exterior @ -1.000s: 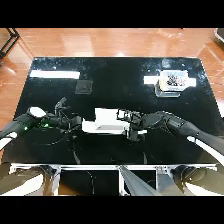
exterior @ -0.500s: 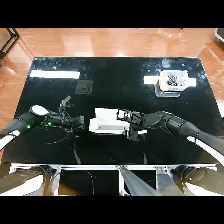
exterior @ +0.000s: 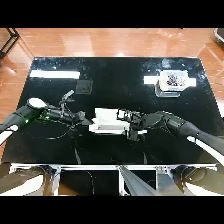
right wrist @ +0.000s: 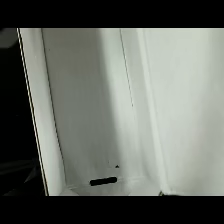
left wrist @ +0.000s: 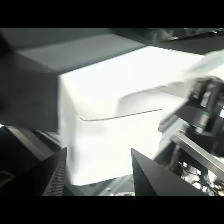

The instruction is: Fold the box and place the chain.

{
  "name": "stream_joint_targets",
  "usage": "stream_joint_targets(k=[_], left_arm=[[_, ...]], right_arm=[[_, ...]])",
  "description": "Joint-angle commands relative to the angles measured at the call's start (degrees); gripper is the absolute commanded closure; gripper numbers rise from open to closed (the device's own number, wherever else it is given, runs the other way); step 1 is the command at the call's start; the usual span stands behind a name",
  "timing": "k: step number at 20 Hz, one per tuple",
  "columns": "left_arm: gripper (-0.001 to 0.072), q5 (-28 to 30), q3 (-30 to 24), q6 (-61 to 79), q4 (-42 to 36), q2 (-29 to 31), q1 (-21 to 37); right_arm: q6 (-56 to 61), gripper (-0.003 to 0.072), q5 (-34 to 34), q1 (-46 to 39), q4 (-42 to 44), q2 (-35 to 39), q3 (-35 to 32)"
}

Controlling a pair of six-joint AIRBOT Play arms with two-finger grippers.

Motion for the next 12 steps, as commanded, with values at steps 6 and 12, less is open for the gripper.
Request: stream_joint_targets(k=[6,12], left_arm=[[0.0200,-1.25,0.63,-0.96,-1.64,0.04,-4.09],[0.0200,4.09,0.63,-3.50,-0.31,0.37,-7.13]], right_arm=[[0.00,0.0331,0.00,0.00,-0.02,0.02,0.02],[0.00,0.0331,-0.02,0.00,-0.02,0.02,0.02]])
